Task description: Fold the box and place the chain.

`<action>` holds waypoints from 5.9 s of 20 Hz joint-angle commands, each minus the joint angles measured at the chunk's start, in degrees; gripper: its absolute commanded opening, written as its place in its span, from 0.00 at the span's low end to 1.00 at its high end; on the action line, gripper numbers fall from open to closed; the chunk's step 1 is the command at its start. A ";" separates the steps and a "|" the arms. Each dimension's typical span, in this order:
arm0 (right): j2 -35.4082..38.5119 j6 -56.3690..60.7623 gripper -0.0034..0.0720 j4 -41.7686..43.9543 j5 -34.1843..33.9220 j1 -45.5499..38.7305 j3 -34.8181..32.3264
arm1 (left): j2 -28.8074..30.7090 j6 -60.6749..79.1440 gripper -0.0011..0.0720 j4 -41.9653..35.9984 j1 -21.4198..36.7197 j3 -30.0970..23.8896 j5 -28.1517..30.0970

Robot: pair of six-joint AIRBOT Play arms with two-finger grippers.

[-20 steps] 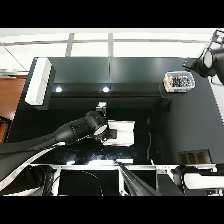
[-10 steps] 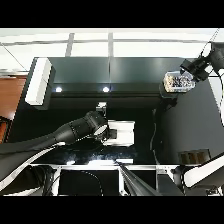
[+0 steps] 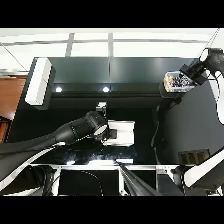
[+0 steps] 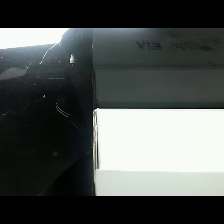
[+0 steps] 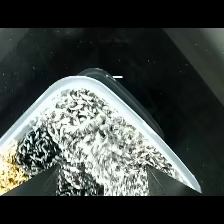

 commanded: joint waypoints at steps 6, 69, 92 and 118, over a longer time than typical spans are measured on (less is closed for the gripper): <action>-0.24 -3.96 0.12 0.98 -0.52 -0.11 0.66 | 0.00 0.02 0.05 0.00 0.00 0.00 -0.02; 61.79 -50.53 0.07 56.87 -10.64 38.91 -67.63 | 0.00 0.02 0.05 0.00 0.00 0.00 -0.15; 36.74 -22.40 1.00 20.90 -27.67 5.62 -53.24 | 0.00 0.02 0.05 0.02 0.00 0.00 -0.17; 55.87 -37.94 0.06 21.97 -9.35 6.86 -40.26 | 0.00 0.02 0.05 0.02 0.00 0.00 -0.20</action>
